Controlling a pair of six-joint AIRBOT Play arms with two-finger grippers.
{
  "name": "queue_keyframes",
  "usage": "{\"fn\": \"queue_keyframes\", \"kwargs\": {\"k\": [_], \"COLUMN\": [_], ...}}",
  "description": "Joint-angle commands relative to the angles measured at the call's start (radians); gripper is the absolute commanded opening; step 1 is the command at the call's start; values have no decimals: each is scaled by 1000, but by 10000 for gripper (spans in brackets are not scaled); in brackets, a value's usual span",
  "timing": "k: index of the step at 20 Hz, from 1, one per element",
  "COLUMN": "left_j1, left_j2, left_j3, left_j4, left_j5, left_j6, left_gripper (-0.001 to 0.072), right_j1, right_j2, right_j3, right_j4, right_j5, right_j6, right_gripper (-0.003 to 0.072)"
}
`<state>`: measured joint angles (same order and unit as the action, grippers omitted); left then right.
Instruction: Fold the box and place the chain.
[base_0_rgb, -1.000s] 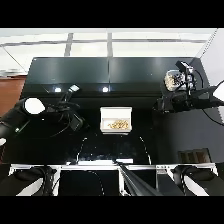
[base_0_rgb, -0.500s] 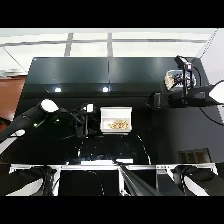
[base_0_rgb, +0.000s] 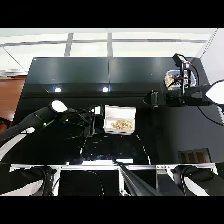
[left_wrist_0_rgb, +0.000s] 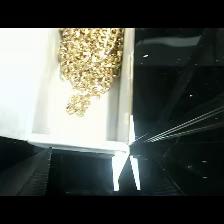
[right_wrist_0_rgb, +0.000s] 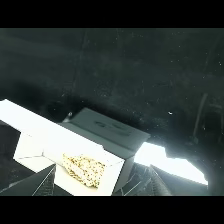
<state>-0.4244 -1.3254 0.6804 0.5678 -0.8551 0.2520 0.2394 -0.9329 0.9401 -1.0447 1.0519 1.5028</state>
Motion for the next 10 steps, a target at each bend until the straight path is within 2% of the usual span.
{"fn": "queue_keyframes", "kwargs": {"k": [1, 7, 10], "left_j1": [-4, -6, -12], "left_j2": [-6, -27, -28], "left_j3": [3, 3, 3], "left_j4": [0, -3, -69], "left_j5": [60, 61, 63], "left_j6": [-3, 77, 158], "left_gripper": [711, 710, 710], "right_j1": [1, 1, 19], "right_j2": [-1, -11, -52], "right_j3": [1, 1, 1], "right_j4": [0, 0, 0], "right_j5": [-2, -3, -31], "right_j6": [0, -1, -21], "right_gripper": [661, 661, 661]}}
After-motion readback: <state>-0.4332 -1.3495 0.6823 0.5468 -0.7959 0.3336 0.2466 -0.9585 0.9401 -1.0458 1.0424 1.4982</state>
